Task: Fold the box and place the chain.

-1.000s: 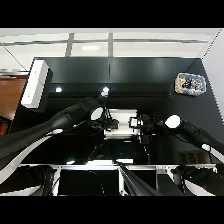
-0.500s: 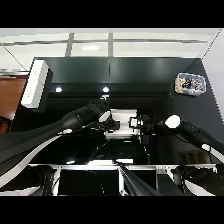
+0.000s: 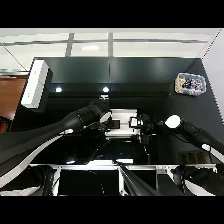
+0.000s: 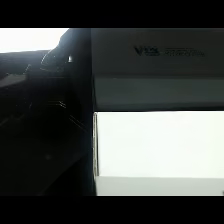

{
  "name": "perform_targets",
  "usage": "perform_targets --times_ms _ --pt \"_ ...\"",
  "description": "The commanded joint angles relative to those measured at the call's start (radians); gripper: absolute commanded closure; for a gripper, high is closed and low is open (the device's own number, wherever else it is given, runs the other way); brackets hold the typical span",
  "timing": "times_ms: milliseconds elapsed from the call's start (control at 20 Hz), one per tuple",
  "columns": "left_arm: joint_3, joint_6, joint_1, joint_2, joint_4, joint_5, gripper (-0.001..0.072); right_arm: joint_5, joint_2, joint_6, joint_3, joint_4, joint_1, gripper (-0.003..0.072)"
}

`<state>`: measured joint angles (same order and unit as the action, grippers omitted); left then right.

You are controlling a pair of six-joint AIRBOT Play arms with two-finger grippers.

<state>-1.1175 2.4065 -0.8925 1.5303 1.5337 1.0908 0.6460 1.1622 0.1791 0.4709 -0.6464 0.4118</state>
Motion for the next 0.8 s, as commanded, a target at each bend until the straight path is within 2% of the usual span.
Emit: perform_targets --times_ms 0,50,150,200,400,500,650,750 --pt "0.0 0.003 -0.001 0.001 -0.005 -0.009 0.0679 0.0 0.0 0.001 0.0 0.0 0.0 0.0211" --pt "0.0 0.003 -0.001 0.001 -0.005 -0.009 0.0597 0.0 0.0 0.001 0.0 0.0 0.0 0.0211" --pt "-0.001 0.003 -0.001 0.001 -0.005 -0.008 0.0266 0.0 0.0 0.001 0.0 0.0 0.0 0.0212" --pt "-0.001 0.003 -0.001 0.001 -0.005 -0.006 0.0238 0.0 0.0 0.001 0.0 0.0 0.0 0.0212" --pt "-0.001 0.006 -0.001 0.001 -0.005 0.006 0.0262 0.0 0.0 0.001 0.0 0.0 0.0 0.0211" --pt "-0.001 0.001 -0.001 0.007 -0.005 0.007 0.0427 0.0 0.0 0.001 0.0 0.0 0.0 0.0212" --pt "-0.001 0.002 -0.001 0.022 -0.026 0.011 0.0438 0.0 0.0 0.001 0.0 -0.001 0.0 0.0212" --pt "-0.001 0.002 -0.001 0.022 -0.025 0.016 0.0628 0.0 0.0 0.001 0.0 -0.001 0.0 0.0211"
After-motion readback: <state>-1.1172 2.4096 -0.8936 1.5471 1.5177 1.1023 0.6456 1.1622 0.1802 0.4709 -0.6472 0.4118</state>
